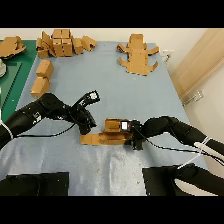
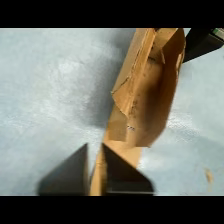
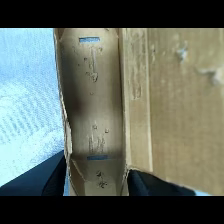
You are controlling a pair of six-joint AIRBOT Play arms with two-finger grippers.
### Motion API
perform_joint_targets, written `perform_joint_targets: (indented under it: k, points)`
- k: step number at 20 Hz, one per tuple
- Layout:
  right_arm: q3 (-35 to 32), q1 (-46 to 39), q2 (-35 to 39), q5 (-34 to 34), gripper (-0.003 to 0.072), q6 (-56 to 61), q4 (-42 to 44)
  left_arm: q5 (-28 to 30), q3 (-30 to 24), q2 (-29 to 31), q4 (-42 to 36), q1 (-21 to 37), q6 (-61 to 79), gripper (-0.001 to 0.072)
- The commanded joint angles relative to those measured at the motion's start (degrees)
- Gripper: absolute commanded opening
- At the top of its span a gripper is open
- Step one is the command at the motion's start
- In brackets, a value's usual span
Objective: Fold the box.
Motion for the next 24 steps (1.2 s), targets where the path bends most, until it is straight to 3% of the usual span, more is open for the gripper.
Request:
perform_joint_targets:
  k: [1, 4, 8, 9, 10, 11, 21, 24]
  points:
    - [0.02, 0.00, -0.04, 0.09, 0.0487, 0.02, 0.00, -5.51, 0.07, 0.20, 0.68, -0.04, -9.44, 0.0011]
    - [0.02, 0.00, -0.04, 0.02, 0.0476, 0.02, 0.00, -8.33, 0.35, 0.15, -1.27, -1.64, -19.06, 0.0012]
    - [0.02, 0.00, -0.04, -0.07, 0.0396, 0.02, -0.02, -9.64, 2.71, 0.15, -2.58, -4.31, -20.81, 0.0012]
    - [0.02, 0.00, -0.04, -0.04, 0.0416, 0.02, -0.02, -8.92, 3.08, 0.09, -3.89, -4.57, -20.81, 0.0012]
    - [0.02, 0.00, -0.02, -0.07, 0.0510, 0.02, 0.00, -8.37, 3.50, -0.13, -4.76, -4.61, -20.70, 0.0012]
    - [0.02, 0.00, -0.02, -0.09, 0.0526, 0.02, 0.00, -8.04, 3.89, -0.50, -5.14, -4.59, -20.48, 0.0012]
    - [0.02, 0.00, -0.02, -0.11, 0.0527, 0.02, -0.02, -4.96, 4.22, -5.18, -8.46, -4.59, -20.22, 0.0012]
    - [0.02, 0.00, -0.02, -0.11, 0.0527, 0.02, 0.02, -3.58, 7.48, -9.60, -11.45, -4.59, -24.02, 0.0012]
